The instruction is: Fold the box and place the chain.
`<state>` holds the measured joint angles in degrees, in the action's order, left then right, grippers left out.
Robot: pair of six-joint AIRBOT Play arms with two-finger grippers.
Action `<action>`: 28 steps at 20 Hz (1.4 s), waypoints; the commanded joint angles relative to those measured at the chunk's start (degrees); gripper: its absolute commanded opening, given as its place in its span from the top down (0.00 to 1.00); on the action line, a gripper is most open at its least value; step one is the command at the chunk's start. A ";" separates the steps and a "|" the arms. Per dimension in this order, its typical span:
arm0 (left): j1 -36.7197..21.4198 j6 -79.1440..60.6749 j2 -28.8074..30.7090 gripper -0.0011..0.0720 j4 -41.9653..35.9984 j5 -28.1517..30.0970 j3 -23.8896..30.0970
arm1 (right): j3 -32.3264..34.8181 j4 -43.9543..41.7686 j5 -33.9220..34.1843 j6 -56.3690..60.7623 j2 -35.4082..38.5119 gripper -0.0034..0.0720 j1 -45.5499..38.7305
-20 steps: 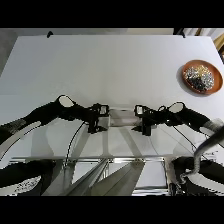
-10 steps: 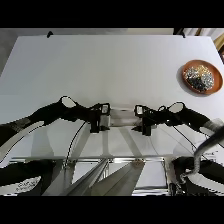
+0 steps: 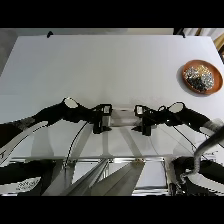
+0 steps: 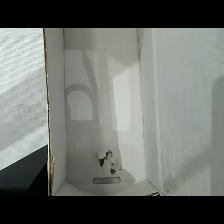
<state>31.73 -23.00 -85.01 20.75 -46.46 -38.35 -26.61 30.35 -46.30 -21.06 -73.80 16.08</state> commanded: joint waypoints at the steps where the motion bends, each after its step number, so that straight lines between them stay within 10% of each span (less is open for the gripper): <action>1: 1.22 -1.33 -1.16 0.06 -1.75 0.59 0.00 | 0.00 0.00 0.00 0.02 0.00 0.35 0.04; 7: 1.22 -1.18 -1.14 0.72 -1.77 0.85 0.00 | 0.00 0.00 0.00 0.02 0.00 0.35 0.04; 28: 1.22 -1.03 -1.11 0.70 -1.90 1.44 0.00 | 0.00 0.00 0.00 0.02 0.00 0.35 0.04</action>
<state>32.95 -24.05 -86.11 18.87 -45.10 -38.35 -26.61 30.37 -46.30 -21.06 -73.78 16.08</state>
